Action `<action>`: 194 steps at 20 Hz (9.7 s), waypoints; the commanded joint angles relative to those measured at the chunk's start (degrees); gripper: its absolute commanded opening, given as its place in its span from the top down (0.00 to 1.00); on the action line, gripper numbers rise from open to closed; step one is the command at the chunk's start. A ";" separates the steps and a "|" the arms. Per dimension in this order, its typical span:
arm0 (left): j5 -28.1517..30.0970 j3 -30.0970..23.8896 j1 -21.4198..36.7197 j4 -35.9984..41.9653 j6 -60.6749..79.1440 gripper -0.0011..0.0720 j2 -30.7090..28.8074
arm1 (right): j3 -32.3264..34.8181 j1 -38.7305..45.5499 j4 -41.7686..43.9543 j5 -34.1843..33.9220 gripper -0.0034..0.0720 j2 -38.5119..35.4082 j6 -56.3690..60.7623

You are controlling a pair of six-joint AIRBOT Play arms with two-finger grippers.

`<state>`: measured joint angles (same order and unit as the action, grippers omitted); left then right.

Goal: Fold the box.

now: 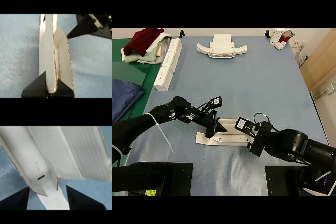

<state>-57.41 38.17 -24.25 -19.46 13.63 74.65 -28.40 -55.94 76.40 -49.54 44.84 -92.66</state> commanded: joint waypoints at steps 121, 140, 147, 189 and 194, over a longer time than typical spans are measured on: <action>0.39 0.04 1.29 -0.50 -8.74 0.30 -1.36 | 3.72 28.81 52.59 4.46 0.27 14.12 -79.28; -3.50 4.44 -10.58 -6.88 -59.60 0.97 -12.76 | 3.72 28.81 52.57 4.46 0.27 14.12 -79.28; 0.37 10.43 -1.18 -3.26 -64.57 0.97 -1.25 | 3.72 28.81 52.54 4.46 0.27 14.12 -79.30; 8.46 -5.92 -7.48 -26.95 -20.90 0.05 -15.67 | 3.72 28.81 52.39 4.46 0.27 14.12 -79.30; 9.51 -5.92 -8.20 -21.22 -14.82 0.80 -12.70 | 3.72 28.81 52.39 4.44 0.27 14.12 -79.28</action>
<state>-48.95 32.34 -32.08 -44.36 -5.50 60.23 -24.71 -27.09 128.79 -45.10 59.00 -171.96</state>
